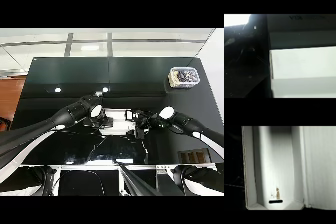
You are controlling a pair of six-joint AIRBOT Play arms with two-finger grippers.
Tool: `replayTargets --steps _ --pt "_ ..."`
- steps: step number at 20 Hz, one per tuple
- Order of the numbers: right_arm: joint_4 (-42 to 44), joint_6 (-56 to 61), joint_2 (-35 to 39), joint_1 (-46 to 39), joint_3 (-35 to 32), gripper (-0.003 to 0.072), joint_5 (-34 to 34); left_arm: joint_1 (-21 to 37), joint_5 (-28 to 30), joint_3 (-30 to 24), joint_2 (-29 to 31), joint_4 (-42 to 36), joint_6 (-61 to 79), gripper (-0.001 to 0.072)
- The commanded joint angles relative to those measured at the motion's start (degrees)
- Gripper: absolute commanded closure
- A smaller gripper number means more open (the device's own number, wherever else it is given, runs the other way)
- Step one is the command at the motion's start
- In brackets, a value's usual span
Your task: Fold the box and place the chain.
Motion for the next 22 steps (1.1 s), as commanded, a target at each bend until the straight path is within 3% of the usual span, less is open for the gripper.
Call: replayTargets --steps 1,2,4,7,9,10,12,14,20,21,22 --pt "-0.15 -0.24 -0.02 0.04 0.04 0.0485 -0.04 -0.07 -0.15 0.13 -0.13 -1.73 -1.11 0.0676" --pt "-0.15 -0.24 -0.02 0.04 0.04 0.0485 -0.04 -0.07 -0.15 0.31 -0.13 -1.73 -1.11 0.0602" --pt "-0.15 -0.24 -0.02 0.04 0.04 0.0485 -0.04 0.07 -0.24 1.03 -0.11 -1.55 -1.11 0.0259" --pt "-0.15 -0.24 -0.02 0.04 0.04 0.0485 -0.04 0.09 -0.11 1.88 -0.13 -0.61 -1.14 0.0245" --pt "-0.15 -0.24 -0.02 0.04 0.04 0.0485 -0.04 0.09 -0.59 1.88 -0.44 0.07 -1.64 0.0286" --pt "-0.17 -0.24 -0.02 0.04 0.04 0.0485 -0.04 0.09 -1.16 1.88 -0.74 0.04 -2.14 0.0369" --pt "-0.17 -0.24 -0.02 0.04 0.04 0.0485 -0.02 0.04 -1.68 1.88 -1.22 0.0 -2.21 0.0463" --pt "-0.17 -0.24 -0.02 0.04 0.04 0.0485 -0.02 0.07 -1.7 1.9 -1.38 0.02 -2.19 0.0656" --pt "-0.11 -0.2 -0.02 0.04 0.04 0.0481 -0.11 0.07 -2.05 1.92 -1.36 -0.22 -2.03 0.0683" --pt "-0.15 0.57 -0.02 0.04 0.04 0.0264 -0.31 0.07 -2.08 1.9 -1.36 -0.22 -1.75 0.0683" --pt "-0.22 2.69 0.0 0.04 0.07 -0.0005 -1.11 0.07 -2.05 1.9 -1.36 -0.22 -1.75 0.0683"
